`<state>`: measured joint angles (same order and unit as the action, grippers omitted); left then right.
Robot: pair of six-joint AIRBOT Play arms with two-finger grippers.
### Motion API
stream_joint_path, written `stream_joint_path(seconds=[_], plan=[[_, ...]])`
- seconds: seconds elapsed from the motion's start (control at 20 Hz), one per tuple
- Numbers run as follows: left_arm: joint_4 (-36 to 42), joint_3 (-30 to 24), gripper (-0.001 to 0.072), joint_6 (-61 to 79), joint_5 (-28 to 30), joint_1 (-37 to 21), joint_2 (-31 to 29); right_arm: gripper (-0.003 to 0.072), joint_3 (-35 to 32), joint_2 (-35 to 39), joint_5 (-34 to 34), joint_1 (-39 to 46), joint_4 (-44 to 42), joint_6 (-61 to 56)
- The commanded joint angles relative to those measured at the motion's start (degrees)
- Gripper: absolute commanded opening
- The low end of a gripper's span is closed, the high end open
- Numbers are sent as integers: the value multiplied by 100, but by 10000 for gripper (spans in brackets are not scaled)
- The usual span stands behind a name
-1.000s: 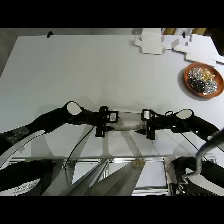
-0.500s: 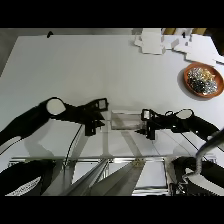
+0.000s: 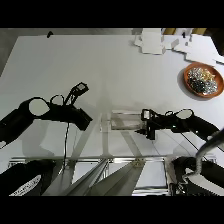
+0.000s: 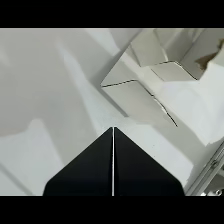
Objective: Fold the box and place the chain.
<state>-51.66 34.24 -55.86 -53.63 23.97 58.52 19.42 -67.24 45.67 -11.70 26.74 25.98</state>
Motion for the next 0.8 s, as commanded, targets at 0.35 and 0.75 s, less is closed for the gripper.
stream_joint_path(seconds=[0.35, 0.75], plan=[[1220, -208, 3, -765, 761, 133, 1290, 296, -2, -2, 2, -2, -2, 0], [1510, -203, 3, -1432, 1139, 699, 1589, 296, -2, -2, 2, -2, -2, 2]])
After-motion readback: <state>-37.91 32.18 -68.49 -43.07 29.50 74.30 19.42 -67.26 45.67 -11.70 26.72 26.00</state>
